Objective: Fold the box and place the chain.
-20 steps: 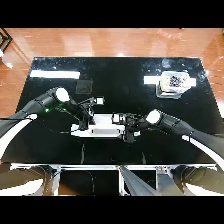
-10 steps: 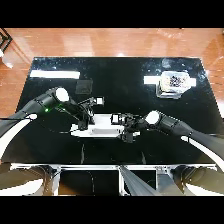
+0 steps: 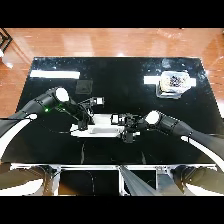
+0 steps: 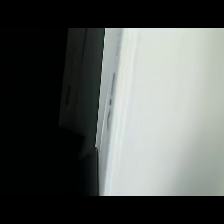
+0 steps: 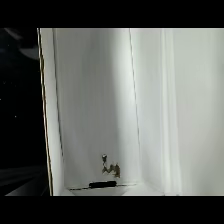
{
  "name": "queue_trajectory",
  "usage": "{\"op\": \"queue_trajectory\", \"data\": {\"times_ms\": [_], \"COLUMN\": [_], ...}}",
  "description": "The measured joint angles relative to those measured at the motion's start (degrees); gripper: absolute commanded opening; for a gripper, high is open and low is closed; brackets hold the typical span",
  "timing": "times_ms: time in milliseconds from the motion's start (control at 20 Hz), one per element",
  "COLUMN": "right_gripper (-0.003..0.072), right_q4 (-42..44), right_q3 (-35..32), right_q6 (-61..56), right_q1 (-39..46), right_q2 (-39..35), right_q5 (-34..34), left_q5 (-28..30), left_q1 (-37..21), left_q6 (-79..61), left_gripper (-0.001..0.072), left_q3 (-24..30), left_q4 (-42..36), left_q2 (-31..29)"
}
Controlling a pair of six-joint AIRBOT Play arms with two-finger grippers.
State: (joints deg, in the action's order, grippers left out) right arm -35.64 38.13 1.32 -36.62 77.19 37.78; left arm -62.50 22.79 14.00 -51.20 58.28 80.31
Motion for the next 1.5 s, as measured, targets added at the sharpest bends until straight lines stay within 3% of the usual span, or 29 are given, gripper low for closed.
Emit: {"op": "queue_trajectory", "data": {"times_ms": [100,200,450,550,650,700,800,850,1000,1150,1300,1500], "right_gripper": [0.046,0.046,0.046,0.046,0.046,0.046,0.046,0.046,0.046,0.046,0.046,0.046], "right_q4": [0.1,0.2,-0.2,-0.2,-0.3,-0.4,-0.4,-0.4,-0.4,-0.4,-0.4,-0.5], "right_q3": [0.0,0.0,0.0,0.0,0.0,0.0,0.0,0.0,0.0,0.0,0.0,0.0], "right_q6": [0.0,0.0,0.0,0.0,0.0,0.0,0.0,0.0,0.0,0.0,0.0,0.0], "right_q1": [0.0,0.0,0.0,0.0,0.0,0.0,0.0,0.0,0.0,0.0,0.0,0.0], "right_q2": [0.0,0.0,0.0,0.0,0.0,0.0,0.0,0.0,0.0,0.0,0.0,0.0], "right_q5": [-0.3,-0.4,-0.1,-0.1,-0.1,-0.2,-0.4,-0.5,-0.7,-0.7,-0.7,-0.7], "left_q5": [-1.1,-1.3,-2.8,-4.2,-7.5,-9.9,-15.8,-18.8,-25.4,-28.4,-27.9,-21.9], "left_q1": [0.0,0.0,-0.3,-0.8,-1.9,-2.7,-4.9,-6.4,-11.1,-15.8,-19.3,-21.4], "left_q6": [0.3,0.3,4.9,9.5,13.5,15.0,16.7,17.5,19.1,21.1,24.3,31.7], "left_gripper": [0.0389,0.0655,0.0653,0.0561,0.0226,0.0138,0.0122,0.0019,0.0015,0.0014,0.0014,0.0014], "left_q3": [0.0,0.0,-0.2,-0.6,-1.7,-2.5,-4.1,-4.8,-6.3,-7.3,-7.7,-6.5], "left_q4": [0.4,0.2,2.1,5.3,7.9,8.8,9.2,8.8,5.0,2.8,1.9,1.0], "left_q2": [0.1,-0.1,-1.4,-2.0,-2.4,-2.5,-2.7,-2.8,-3.0,-4.0,-7.1,-15.1]}}
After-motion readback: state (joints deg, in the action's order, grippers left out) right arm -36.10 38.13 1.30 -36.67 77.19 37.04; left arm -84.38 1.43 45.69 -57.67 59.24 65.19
